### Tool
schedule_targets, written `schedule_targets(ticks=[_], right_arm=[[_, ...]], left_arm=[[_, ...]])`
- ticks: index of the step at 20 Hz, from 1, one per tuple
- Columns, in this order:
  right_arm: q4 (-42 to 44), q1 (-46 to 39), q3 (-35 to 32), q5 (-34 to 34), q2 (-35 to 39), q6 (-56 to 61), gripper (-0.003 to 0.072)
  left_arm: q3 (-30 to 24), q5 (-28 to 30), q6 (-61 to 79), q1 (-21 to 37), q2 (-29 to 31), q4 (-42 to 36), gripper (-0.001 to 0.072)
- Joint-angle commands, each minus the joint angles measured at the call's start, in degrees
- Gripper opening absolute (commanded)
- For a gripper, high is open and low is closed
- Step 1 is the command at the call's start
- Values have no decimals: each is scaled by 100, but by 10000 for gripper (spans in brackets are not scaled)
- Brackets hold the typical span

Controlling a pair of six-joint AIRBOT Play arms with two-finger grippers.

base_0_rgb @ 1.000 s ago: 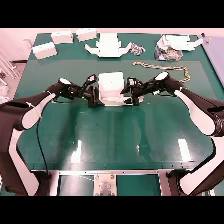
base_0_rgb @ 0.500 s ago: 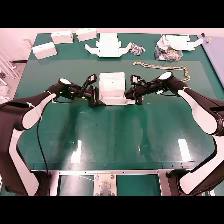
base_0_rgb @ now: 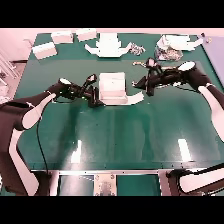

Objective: Fold the box and place the chain.

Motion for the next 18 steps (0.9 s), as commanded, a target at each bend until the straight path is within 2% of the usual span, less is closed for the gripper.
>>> schedule_targets(ticks=[1,5,11,14,18], right_arm=[[-321,-306,2,20,302,1947,13],[-1016,-634,-28,20,284,3965,12],[-994,-804,-151,-20,-343,5580,12],[-529,-527,-151,-7,-754,5545,12],[-549,-33,-153,-24,-898,5405,12]], left_arm=[[0,2,4,2,-2,2,488],[0,0,2,2,0,2,488],[0,-7,2,2,0,-33,488],[0,-7,2,2,0,-35,488],[0,-7,2,2,0,-37,488]])
